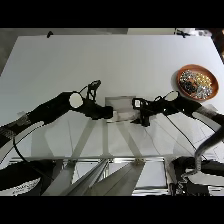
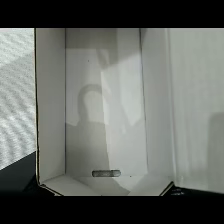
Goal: Fold the box and place the chain.
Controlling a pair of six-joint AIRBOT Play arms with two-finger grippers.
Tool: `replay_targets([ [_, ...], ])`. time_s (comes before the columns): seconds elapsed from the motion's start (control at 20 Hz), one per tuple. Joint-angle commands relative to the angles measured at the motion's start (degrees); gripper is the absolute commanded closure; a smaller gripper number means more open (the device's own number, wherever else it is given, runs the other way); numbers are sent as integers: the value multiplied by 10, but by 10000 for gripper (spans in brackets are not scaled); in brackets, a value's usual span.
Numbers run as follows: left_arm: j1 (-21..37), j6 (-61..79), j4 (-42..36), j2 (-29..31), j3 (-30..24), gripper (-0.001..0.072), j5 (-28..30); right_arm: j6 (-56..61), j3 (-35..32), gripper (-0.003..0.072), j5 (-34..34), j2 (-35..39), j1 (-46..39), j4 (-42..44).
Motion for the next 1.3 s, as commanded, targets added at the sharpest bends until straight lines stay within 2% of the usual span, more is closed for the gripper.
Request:
replay_targets([
  [0.0,-9,-108,85,-13,27,297,-33,0,0,153,0,0,0,0],
  [0.2,-16,-202,151,-15,34,297,-61,0,0,153,0,0,0,0],
  [0.45,-43,-234,193,-92,141,297,-154,0,0,153,0,0,0,0],
  [0.6,-66,-251,193,-128,179,297,-154,0,0,153,0,0,0,0],
  [0.85,-77,-298,225,-144,182,310,-161,0,0,153,0,0,0,0],
  [0.9,-77,-303,227,-145,182,365,-160,0,0,153,0,0,0,0],
  [0.95,-77,-303,227,-145,182,450,-160,0,0,153,0,0,0,0],
  [1.0,-77,-305,227,-145,182,468,-160,0,0,153,0,0,0,0],
  [1.05,-77,-305,227,-145,182,540,-161,0,0,153,0,0,0,0],
  [1.1,-77,-305,226,-145,182,579,-163,0,0,153,0,0,0,0],
  [1.2,-78,-316,225,-146,182,595,-170,0,0,153,0,0,0,0],
  [1.25,-80,-320,228,-146,182,683,-173,0,0,153,0,0,0,0],
])
